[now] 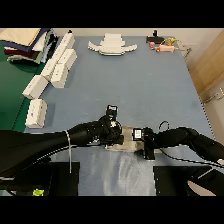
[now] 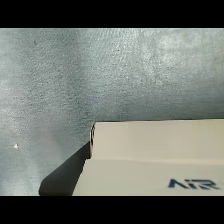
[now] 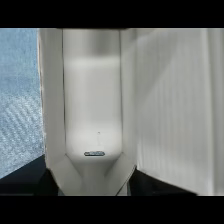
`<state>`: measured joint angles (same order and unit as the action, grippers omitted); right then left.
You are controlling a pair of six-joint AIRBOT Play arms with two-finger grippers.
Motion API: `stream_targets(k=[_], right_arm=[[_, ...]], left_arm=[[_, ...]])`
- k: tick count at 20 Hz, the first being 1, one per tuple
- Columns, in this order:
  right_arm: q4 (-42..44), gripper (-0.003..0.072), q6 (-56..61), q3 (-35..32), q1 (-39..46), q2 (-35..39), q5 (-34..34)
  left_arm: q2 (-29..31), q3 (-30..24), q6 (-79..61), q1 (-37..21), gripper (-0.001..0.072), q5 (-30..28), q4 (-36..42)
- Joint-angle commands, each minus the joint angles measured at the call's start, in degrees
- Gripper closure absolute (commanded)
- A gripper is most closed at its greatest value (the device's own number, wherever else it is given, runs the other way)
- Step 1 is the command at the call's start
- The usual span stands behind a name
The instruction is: Fold the box.
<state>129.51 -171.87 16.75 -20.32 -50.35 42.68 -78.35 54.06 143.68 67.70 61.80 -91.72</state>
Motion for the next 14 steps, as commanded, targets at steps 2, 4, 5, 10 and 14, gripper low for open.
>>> stream_targets(k=[2, 4, 5, 10, 14], right_arm=[[-0.1, 0.0225, -0.1, 0.0, 0.0, 0.0, -0.2], [-0.1, 0.0225, -0.1, 0.0, 0.0, 0.0, -0.2], [-0.1, 0.0225, -0.1, 0.0, 0.0, 0.0, -0.2], [-0.1, 0.0225, -0.1, 0.0, 0.0, 0.0, -0.2], [-0.1, 0.0225, 0.0, 0.0, 0.0, 0.0, -0.2]], left_arm=[[-0.2, 0.2, 1.2, 0.2, 0.0693, 0.3, 1.0], [-0.2, 0.2, 1.0, 0.2, 0.031, 0.2, 1.7], [-0.2, 0.2, 1.4, 0.2, 0.0106, 0.3, 1.7], [2.4, 1.3, 1.2, 0.0, 0.0101, 2.4, 2.8], [9.8, 2.1, -1.0, -1.8, 0.0101, 10.9, 2.4]])
